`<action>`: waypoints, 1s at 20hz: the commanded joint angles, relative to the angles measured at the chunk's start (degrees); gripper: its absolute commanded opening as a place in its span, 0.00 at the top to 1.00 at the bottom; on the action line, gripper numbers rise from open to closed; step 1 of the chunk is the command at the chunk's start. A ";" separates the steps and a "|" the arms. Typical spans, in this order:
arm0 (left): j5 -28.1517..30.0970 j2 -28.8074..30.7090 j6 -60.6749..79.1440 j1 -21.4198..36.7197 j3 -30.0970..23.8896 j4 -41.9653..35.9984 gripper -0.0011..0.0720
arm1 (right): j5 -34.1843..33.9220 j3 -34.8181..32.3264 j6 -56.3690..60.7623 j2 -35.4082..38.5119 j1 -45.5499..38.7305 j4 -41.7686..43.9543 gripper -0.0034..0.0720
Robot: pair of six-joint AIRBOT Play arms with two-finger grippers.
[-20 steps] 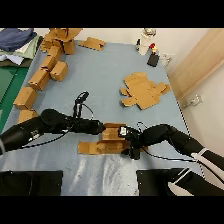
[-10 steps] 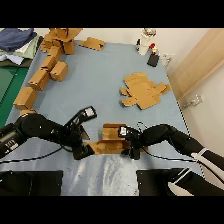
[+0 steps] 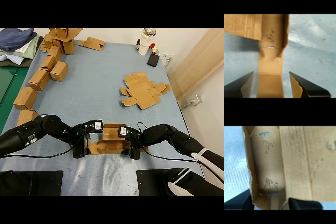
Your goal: Fold the box.
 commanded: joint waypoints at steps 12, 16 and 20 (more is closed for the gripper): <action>5.99 -5.07 9.57 -2.89 -1.31 -10.32 0.10 | 0.00 0.04 0.00 -0.02 0.02 0.00 0.27; 11.13 -7.21 9.57 -4.81 -1.31 -10.16 0.43 | 0.00 0.07 0.00 -0.02 0.02 0.00 0.27; 12.07 -7.21 9.64 -5.16 -1.31 -10.03 0.68 | 0.00 0.07 0.00 -0.02 0.02 0.00 0.27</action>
